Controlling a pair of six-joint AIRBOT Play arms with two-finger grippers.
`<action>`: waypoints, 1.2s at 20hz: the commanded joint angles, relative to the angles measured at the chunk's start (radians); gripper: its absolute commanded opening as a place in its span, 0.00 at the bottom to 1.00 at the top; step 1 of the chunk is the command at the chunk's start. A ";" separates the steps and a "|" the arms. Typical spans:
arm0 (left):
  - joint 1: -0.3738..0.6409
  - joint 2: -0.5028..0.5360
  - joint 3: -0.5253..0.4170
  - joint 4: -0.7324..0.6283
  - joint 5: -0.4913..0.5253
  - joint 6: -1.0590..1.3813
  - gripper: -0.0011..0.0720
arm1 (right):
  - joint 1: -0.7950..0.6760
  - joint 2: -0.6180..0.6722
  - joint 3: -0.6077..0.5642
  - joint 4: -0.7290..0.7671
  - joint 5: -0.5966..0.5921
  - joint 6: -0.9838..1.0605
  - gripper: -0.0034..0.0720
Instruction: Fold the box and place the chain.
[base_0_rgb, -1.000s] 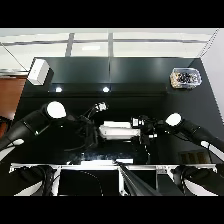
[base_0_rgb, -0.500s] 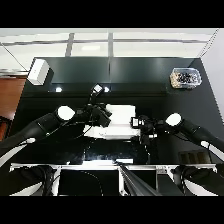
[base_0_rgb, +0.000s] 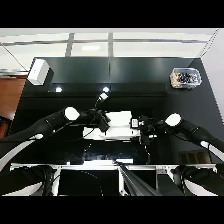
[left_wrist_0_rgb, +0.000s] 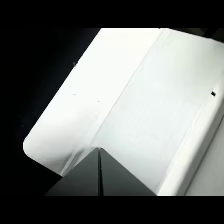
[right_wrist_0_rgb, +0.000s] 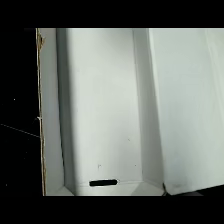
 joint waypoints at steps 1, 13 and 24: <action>0.045 0.013 0.044 0.084 -0.136 -0.013 0.05 | 0.000 -0.001 0.000 0.002 -0.002 0.002 0.66; 0.150 0.176 0.064 0.366 -0.607 0.183 0.38 | 0.000 0.000 0.000 0.002 -0.002 0.002 0.66; 0.023 0.133 -0.010 0.366 -0.334 0.200 0.97 | 0.000 0.000 0.000 0.002 -0.002 0.002 0.66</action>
